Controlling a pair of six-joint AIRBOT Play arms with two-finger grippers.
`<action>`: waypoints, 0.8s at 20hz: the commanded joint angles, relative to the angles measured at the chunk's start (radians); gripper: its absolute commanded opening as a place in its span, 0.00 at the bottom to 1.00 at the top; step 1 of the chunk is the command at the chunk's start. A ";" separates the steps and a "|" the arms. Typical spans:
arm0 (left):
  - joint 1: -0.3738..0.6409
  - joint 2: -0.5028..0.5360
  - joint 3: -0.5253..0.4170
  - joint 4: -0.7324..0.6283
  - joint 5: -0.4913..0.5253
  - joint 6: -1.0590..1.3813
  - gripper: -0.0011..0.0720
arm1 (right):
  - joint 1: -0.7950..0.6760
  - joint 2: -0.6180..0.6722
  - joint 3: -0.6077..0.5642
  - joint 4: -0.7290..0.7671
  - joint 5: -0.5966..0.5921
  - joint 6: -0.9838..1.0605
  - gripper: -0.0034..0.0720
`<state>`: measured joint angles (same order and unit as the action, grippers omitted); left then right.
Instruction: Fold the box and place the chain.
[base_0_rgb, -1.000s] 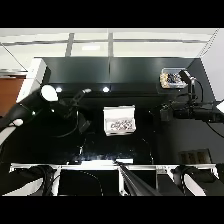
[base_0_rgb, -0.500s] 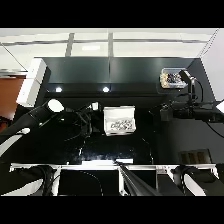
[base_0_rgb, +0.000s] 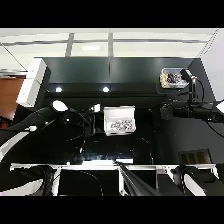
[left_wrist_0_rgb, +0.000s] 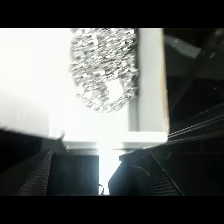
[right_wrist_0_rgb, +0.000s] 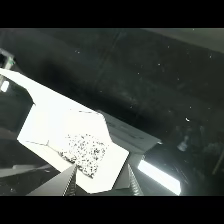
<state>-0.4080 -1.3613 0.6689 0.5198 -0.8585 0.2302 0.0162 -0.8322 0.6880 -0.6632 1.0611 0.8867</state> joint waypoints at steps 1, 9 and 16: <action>-0.021 -0.010 0.002 -0.016 0.024 -0.002 0.98 | 0.000 0.000 0.001 0.000 -0.008 -0.001 0.55; -0.021 -0.007 0.002 -0.016 0.013 -0.029 0.98 | 0.000 0.000 0.001 -0.003 -0.007 0.000 0.54; -0.021 0.013 -0.002 0.053 0.016 -0.152 0.99 | 0.000 0.000 0.001 -0.003 -0.011 0.000 0.55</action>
<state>-0.4286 -1.3556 0.6682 0.5270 -0.8471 0.1501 0.0162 -0.8322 0.6880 -0.6666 1.0515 0.8860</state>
